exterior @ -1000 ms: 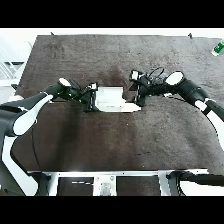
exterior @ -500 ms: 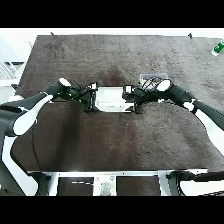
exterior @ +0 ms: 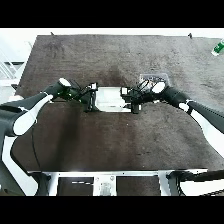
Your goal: Fold the box and place the chain.
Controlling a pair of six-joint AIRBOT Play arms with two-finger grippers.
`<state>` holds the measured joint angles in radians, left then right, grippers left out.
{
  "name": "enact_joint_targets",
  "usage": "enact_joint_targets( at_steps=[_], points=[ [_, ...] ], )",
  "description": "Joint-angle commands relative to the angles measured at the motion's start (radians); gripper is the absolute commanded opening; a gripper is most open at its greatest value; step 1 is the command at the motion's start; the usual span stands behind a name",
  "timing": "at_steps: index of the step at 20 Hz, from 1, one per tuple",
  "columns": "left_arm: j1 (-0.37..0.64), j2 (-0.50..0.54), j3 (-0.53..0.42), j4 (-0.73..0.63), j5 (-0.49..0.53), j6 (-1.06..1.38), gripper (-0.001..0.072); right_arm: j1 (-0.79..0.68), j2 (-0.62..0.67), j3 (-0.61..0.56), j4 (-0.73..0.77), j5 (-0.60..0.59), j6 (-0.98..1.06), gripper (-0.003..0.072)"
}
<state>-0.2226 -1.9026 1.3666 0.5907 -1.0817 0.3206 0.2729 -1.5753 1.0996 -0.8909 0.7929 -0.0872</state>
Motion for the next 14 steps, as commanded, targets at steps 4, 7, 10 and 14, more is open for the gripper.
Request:
enact_joint_targets(
  at_steps=[4, 7, 10, 14],
  points=[
    [0.000, 0.000, 0.000, 0.000, 0.000, 0.000, 0.0465, 0.036, -0.001, 0.000, 0.039, -0.028, -0.005, 0.0261],
    [0.000, 0.000, 0.000, 0.000, 0.000, 0.000, 0.0465, 0.037, -0.005, 0.000, 0.081, -0.053, -0.008, 0.0262],
    [0.000, 0.000, 0.000, 0.000, 0.000, -0.002, 0.0465, 0.037, -0.026, 0.001, 0.117, -0.054, -0.030, 0.0266],
    [0.000, 0.000, 0.000, 0.000, 0.000, -0.003, 0.0465, 0.037, -0.045, 0.002, 0.142, -0.053, -0.056, 0.0296]
  ],
)
